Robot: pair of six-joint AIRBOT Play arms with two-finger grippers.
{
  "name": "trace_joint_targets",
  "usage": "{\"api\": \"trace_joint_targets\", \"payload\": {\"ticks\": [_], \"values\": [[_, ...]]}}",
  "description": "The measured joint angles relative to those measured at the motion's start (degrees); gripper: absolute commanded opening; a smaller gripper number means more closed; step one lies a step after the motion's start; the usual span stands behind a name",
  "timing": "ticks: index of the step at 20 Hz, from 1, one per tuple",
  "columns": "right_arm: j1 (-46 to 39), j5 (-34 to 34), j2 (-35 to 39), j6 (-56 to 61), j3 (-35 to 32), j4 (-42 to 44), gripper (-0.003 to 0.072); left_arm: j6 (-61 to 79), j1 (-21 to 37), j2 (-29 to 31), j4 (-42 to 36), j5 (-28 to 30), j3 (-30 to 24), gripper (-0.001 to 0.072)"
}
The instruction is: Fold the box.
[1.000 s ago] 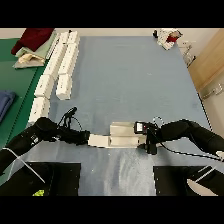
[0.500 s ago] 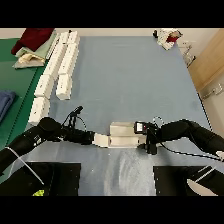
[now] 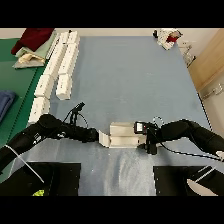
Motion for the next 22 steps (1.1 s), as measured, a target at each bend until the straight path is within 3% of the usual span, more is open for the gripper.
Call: {"api": "trace_joint_targets", "payload": {"ticks": [16, 18, 22], "values": [[0.00, 0.00, 0.00, 0.00, 0.00, 0.00, 0.0466, 4.63, -0.98, 0.00, -9.03, -5.03, 0.44, 0.0234], [0.00, 0.00, 0.00, 0.02, 0.00, 0.00, 0.0466, 3.80, -3.08, 0.00, -7.54, -3.80, 1.42, 0.0252], [0.00, 0.00, 0.00, 0.00, 0.00, 0.00, 0.0467, -6.08, -9.86, -0.02, 2.75, -0.42, 5.16, 0.0253]]}}
